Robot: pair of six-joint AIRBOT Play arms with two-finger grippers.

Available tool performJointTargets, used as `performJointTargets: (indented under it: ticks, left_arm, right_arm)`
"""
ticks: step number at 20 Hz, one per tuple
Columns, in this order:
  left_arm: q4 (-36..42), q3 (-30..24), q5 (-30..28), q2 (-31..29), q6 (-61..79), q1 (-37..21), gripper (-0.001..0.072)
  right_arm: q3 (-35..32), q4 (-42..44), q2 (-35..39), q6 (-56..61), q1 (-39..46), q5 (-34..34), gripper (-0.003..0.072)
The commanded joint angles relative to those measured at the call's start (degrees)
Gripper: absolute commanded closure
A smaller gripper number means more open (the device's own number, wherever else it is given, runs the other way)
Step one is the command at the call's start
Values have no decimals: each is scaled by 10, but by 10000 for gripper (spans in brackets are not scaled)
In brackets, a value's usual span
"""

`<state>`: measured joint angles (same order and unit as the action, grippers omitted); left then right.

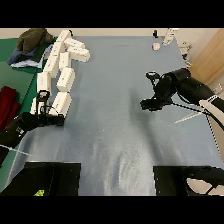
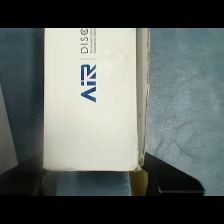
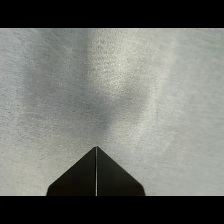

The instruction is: Fold the box.

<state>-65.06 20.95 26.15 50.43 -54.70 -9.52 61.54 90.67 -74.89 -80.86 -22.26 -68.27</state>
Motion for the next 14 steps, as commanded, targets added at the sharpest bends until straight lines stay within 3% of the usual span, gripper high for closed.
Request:
performJointTargets:
  ticks: [1,6,14]
  left_arm:
    - [-2,24,-48,48,-3,-2,241]
    - [-2,33,-69,89,-3,-2,241]
    - [-3,33,-71,91,-3,-2,241]
  right_arm:
    - [0,0,0,0,0,0,679]
    - [0,0,0,0,0,0,679]
    - [0,0,0,0,0,0,679]
